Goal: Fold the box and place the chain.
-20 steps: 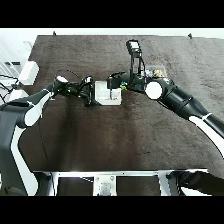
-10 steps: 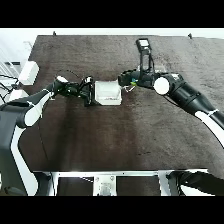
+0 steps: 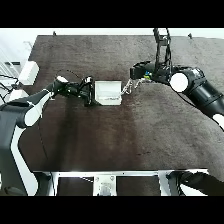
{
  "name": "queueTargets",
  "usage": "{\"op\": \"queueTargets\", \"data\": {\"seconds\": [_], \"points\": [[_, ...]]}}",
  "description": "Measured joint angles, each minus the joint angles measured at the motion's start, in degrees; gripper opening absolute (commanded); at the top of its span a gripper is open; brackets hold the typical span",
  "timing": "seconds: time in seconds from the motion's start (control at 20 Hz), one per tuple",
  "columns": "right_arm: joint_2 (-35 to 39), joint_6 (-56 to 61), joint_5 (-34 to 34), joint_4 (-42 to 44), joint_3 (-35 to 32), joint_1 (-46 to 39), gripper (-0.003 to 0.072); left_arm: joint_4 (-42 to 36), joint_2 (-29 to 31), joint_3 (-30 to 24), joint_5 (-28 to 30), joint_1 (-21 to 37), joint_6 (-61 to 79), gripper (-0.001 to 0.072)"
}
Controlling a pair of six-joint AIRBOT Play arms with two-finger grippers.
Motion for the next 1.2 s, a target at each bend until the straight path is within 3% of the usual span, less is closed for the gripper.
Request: {"op": "queueTargets", "data": {"seconds": [0.25,0.7,0.9,0.95,1.0,1.05,1.2], "points": [[-1.0,0.7,-2.9,-0.2,-1.5,4.3,0.0013,0.0,0.0,0.0,0.0,0.0,0.0,0.0481],[-11.7,1.2,-14.4,4.8,-1.9,8.5,0.0013,0.0,0.0,0.0,0.3,0.0,0.0,0.0481],[-14.3,1.2,-16.5,7.3,-1.9,9.2,0.0015,0.0,0.0,0.0,0.4,0.0,0.0,0.0481],[-14.8,1.2,-16.7,7.5,-1.9,9.3,0.0064,0.0,0.0,0.0,0.4,0.0,0.0,0.0481],[-15.2,1.2,-17.0,7.8,-1.9,9.4,0.0326,0.0,0.0,0.0,0.4,0.0,0.0,0.0481],[-15.6,1.2,-17.2,8.0,-1.9,9.4,0.0497,0.0,0.0,0.0,0.4,0.0,0.0,0.0481],[-16.0,1.1,-17.3,8.2,-1.9,9.4,0.0495,0.0,0.0,0.0,0.5,0.0,0.0,0.0481]]}}
